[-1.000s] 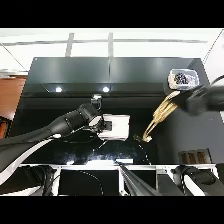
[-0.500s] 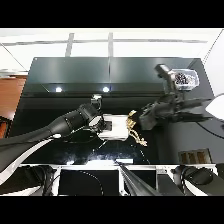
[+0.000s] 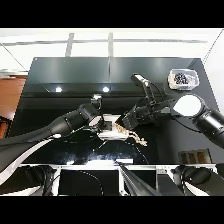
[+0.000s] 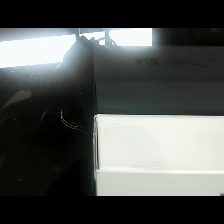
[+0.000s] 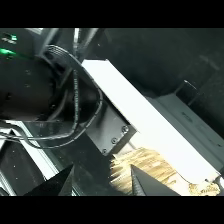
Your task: Fold the box and place the chain.
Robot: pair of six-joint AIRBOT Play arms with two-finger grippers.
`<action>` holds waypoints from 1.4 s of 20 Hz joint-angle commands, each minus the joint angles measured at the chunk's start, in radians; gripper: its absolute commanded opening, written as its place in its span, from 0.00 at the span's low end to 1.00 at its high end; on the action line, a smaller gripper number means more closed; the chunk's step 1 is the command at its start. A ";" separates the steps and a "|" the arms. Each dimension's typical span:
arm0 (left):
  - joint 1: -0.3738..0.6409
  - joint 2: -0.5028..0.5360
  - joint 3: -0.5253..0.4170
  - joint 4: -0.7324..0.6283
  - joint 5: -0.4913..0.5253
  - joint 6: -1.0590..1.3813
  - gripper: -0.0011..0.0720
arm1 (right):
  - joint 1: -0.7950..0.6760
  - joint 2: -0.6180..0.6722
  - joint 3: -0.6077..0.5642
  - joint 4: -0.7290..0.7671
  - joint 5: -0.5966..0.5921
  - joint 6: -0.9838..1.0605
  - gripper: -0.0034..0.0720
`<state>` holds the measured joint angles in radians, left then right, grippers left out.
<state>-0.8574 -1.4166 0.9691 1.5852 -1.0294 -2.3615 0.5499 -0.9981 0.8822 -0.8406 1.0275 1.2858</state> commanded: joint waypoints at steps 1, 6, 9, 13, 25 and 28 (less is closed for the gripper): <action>0.000 0.000 0.000 0.000 0.000 0.000 0.05 | -0.080 0.042 0.008 -0.037 0.109 -0.004 0.61; 0.000 0.000 0.000 0.000 0.000 0.000 0.05 | -0.328 0.293 -0.123 -0.381 0.224 -0.071 0.61; 0.000 0.000 0.000 0.000 0.000 0.000 0.05 | -0.351 0.367 -0.377 -0.325 0.049 -0.152 0.62; 0.000 0.000 0.000 0.000 0.000 0.000 0.05 | -0.253 0.364 -0.571 -0.239 -0.163 -0.435 1.00; 0.000 0.000 0.000 0.000 0.000 0.000 0.05 | -0.111 0.233 -0.612 -0.139 -0.274 -0.974 0.84; 0.000 0.000 0.000 0.000 0.000 0.000 0.05 | -0.111 0.201 -0.612 -0.153 -0.275 -0.999 0.84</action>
<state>-0.8574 -1.4166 0.9691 1.5852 -1.0298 -2.3611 0.4351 -0.7677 0.2718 -0.9871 0.7769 0.3325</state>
